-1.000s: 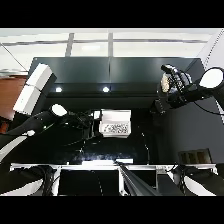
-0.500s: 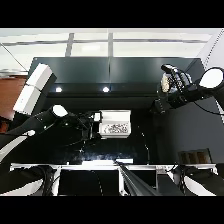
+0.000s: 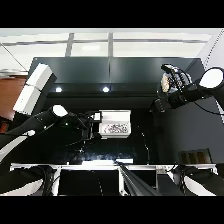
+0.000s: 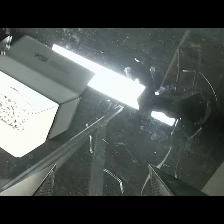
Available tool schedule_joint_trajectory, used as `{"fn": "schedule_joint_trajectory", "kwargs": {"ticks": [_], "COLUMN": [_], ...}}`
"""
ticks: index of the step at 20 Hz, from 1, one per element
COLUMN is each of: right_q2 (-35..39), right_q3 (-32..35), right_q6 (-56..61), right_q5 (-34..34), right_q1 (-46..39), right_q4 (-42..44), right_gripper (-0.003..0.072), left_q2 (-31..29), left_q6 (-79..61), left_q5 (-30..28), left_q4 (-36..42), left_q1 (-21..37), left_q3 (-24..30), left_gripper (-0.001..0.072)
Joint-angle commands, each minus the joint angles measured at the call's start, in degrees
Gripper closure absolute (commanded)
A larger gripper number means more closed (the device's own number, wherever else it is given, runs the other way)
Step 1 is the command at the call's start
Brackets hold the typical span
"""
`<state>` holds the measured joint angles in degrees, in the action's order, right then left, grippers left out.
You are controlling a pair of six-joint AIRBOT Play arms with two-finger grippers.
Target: Fold the box and place the chain.
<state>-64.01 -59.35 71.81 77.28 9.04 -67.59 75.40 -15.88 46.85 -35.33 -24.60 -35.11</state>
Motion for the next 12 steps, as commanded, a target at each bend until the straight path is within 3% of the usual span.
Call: {"fn": "schedule_joint_trajectory", "kwargs": {"ticks": [1,12], "right_q2": [0.0,0.0], "right_q3": [0.0,0.0], "right_q6": [0.0,0.0], "right_q5": [0.0,0.0], "right_q1": [0.0,0.0], "right_q4": [0.0,0.0], "right_gripper": [-0.0021,-0.0021], "left_q2": [0.0,0.0], "left_q6": [0.0,0.0], "left_q5": [-0.3,-0.3], "left_q4": [0.7,3.2], "left_q1": [0.0,0.0], "left_q3": [0.0,-0.2], "left_gripper": [0.0060,0.0061]}}
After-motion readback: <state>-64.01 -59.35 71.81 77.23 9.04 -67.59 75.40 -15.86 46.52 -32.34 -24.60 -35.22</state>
